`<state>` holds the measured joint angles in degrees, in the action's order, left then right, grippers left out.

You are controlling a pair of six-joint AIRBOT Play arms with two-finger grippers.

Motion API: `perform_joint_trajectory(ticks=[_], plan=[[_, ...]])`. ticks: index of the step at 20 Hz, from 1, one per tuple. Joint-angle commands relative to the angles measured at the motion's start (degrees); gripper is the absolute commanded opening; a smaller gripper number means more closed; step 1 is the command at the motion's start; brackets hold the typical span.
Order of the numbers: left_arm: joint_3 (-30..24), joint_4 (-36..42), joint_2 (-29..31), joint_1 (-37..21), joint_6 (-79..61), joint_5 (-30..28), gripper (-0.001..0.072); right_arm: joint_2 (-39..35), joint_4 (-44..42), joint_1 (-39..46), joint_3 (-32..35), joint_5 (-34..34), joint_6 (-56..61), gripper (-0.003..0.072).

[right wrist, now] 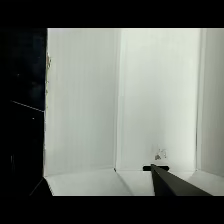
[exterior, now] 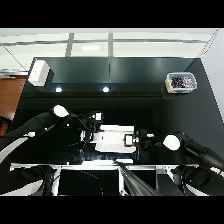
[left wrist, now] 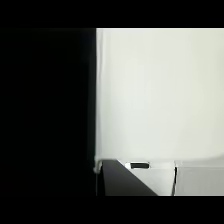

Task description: Fold the box and place the chain.

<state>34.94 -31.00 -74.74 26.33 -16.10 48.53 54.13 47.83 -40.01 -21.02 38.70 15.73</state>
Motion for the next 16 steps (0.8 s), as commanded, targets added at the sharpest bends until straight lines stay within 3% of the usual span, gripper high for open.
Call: perform_joint_trajectory(ticks=[1,6,12,16], plan=[[0.0,0.0,0.0,0.0,0.0,0.2,0.0029,0.2,-0.6,-0.1,-1.2,-0.1,6.6,0.07],[0.0,0.0,0.0,0.0,0.0,0.5,0.0029,-1.6,2.2,5.2,-5.3,8.6,9.6,0.07],[0.0,0.0,0.0,0.0,0.0,2.3,0.0029,-1.7,5.2,7.3,-6.8,3.6,8.7,0.07],[0.0,0.0,0.0,0.0,0.0,2.3,0.0029,-1.7,4.3,7.3,-6.8,2.6,0.7,0.07]])
